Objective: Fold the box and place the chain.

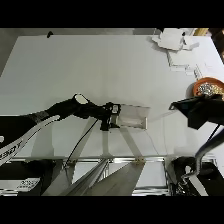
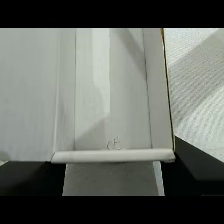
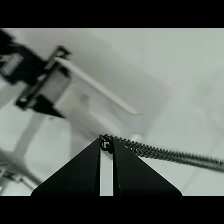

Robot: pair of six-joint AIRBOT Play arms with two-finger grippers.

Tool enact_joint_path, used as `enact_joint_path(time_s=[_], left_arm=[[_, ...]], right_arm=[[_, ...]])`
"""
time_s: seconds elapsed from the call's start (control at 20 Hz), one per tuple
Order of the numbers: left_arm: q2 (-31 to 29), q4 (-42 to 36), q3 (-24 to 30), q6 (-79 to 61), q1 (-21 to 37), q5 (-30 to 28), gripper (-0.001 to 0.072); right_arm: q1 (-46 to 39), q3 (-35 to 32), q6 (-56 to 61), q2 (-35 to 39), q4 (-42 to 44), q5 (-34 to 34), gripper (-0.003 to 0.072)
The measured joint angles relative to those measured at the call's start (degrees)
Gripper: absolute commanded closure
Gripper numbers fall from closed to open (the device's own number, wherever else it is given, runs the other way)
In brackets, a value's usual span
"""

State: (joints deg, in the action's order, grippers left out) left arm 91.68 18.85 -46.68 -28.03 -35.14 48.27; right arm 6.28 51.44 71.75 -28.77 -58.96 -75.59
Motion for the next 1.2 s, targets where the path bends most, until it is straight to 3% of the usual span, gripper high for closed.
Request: enact_joint_path(time_s=[0.25,0.6,0.75,0.8,0.9,1.0,1.2], left_arm=[[0.0,0.02,0.0,0.0,0.0,0.0,0.0277],[0.0,0.02,0.0,0.0,0.0,0.0,0.0277],[0.0,0.02,0.0,0.0,0.0,0.0,0.0277],[0.0,0.0,0.0,0.0,0.0,-0.02,0.0277],[0.0,0.0,0.0,-0.02,0.0,-0.02,0.0277],[0.0,0.02,0.0,-0.02,0.0,0.0,0.0277],[0.0,0.0,0.0,-0.02,0.0,-0.02,0.0277]], right_arm=[[14.97,-4.59,3.23,-2.08,-0.39,9.44,0.0667],[26.34,-8.31,6.99,-15.93,-4.09,21.77,0.0667],[28.28,-8.57,7.85,-22.82,-5.33,23.74,0.0663],[28.57,-8.59,8.28,-24.74,-5.81,24.28,0.0622],[28.98,-8.7,9.55,-27.98,-6.73,24.79,0.0614],[29.22,-8.7,10.47,-29.92,-7.08,24.96,0.0493],[29.35,-8.39,10.99,-30.03,-7.91,23.78,0.0486]])
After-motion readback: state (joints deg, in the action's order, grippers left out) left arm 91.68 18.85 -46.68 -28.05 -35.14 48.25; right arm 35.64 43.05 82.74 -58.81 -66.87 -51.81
